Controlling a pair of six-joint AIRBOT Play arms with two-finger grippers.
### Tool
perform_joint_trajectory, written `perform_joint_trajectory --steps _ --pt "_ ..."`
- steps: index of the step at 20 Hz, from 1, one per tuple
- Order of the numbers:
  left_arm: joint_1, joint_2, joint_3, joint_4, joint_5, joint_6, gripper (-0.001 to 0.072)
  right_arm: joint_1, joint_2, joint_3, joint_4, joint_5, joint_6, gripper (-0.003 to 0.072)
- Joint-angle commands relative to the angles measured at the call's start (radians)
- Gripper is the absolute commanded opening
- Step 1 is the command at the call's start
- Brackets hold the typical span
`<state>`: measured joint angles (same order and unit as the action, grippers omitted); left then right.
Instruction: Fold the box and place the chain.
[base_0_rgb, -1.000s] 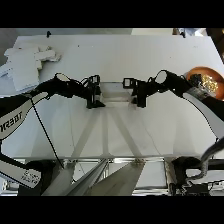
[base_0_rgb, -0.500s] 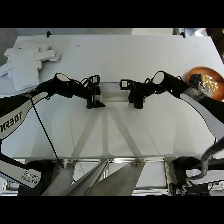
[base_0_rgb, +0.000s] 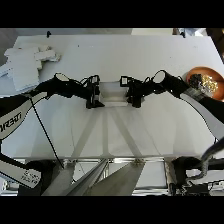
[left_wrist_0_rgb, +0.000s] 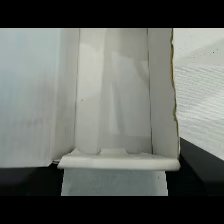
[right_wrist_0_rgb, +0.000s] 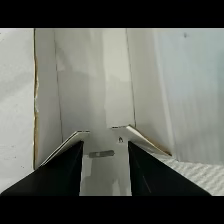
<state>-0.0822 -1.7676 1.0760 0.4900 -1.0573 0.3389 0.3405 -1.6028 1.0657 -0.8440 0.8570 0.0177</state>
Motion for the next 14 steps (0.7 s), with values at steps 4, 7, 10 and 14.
perform_joint_trajectory --steps 4,7,10,14 --pt "0.000 0.000 0.000 -0.002 -0.001 0.001 0.0561 0.001 0.000 0.000 0.012 -0.008 0.001 0.0270" --pt "0.000 0.000 0.000 -0.003 -0.001 0.001 0.0561 0.001 0.000 0.000 -0.019 -0.003 0.031 0.0054" --pt "0.000 0.000 0.000 -0.002 -0.001 0.001 0.0561 0.001 0.002 0.000 -0.117 -0.005 0.123 0.0052" --pt "0.000 0.000 0.000 -0.002 -0.001 0.001 0.0561 -0.015 0.049 0.000 -0.248 0.002 0.345 0.0030"
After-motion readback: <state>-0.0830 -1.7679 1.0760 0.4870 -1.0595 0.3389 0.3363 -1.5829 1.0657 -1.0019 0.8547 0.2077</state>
